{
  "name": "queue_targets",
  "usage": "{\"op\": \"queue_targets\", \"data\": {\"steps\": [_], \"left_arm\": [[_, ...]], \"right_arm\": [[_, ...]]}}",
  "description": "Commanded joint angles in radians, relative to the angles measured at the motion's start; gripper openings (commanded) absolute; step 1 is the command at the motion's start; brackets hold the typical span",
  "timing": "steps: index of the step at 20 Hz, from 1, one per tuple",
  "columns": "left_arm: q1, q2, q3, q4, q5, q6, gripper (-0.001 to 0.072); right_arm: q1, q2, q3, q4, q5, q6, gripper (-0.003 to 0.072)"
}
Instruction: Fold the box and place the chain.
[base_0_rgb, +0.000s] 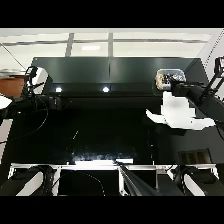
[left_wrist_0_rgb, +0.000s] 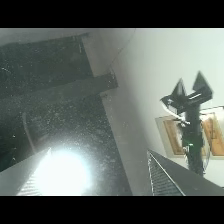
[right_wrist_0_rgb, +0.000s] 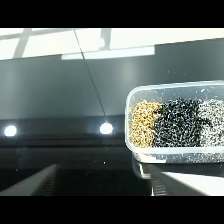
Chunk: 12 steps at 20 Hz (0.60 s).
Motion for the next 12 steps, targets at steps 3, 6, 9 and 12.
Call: {"op": "queue_targets", "data": {"steps": [3,6,9,12], "left_arm": [[0.000,0.000,0.000,0.000,-0.001,0.000,0.0710],[0.000,0.000,0.000,0.000,-0.006,0.000,0.0710],[0.000,0.000,0.000,0.000,-0.006,0.000,0.0710],[0.000,0.000,0.000,0.000,-0.008,-0.002,0.0710]], "right_arm": [[-0.237,-0.010,0.048,-0.096,-0.132,0.272,0.0690],[-0.589,-0.047,0.108,-0.141,-0.285,0.341,0.0689],[-0.897,-0.120,0.124,-0.094,-0.459,0.213,0.0688],[-1.067,-0.263,0.126,0.151,-0.674,-0.093,0.0687]]}}
